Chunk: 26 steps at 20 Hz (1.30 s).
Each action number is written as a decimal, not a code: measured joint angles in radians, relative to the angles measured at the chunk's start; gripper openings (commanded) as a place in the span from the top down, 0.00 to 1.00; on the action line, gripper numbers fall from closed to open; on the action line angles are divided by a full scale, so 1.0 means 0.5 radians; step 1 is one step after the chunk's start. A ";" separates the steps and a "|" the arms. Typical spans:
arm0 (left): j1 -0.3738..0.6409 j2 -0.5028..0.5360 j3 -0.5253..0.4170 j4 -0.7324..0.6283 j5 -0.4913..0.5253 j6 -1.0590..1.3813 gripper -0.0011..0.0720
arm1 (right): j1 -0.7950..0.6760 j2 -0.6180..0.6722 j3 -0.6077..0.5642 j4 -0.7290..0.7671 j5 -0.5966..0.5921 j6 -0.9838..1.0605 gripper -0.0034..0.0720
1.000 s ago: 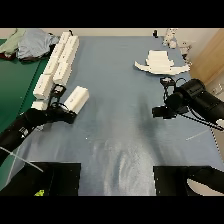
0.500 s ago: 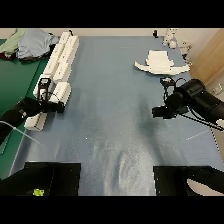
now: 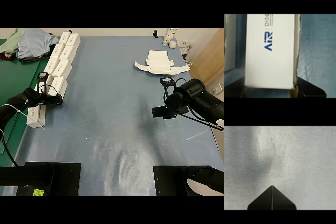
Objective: Fold the box.
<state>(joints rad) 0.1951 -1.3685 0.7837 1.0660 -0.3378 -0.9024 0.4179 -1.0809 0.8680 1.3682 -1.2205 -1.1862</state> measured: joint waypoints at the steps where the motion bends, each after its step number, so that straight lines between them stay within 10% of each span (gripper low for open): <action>1: -0.004 -0.029 0.030 0.002 0.018 -0.002 0.27 | 0.000 0.000 0.001 0.000 0.000 0.000 0.95; 26: -0.005 -0.108 0.115 -0.092 0.098 -0.006 0.19 | 0.000 0.000 0.001 0.000 0.000 0.001 0.95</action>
<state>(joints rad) 0.1925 -1.4227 0.8413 1.0203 -0.2886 -0.9054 0.4179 -1.0809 0.8684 1.3682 -1.2205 -1.1858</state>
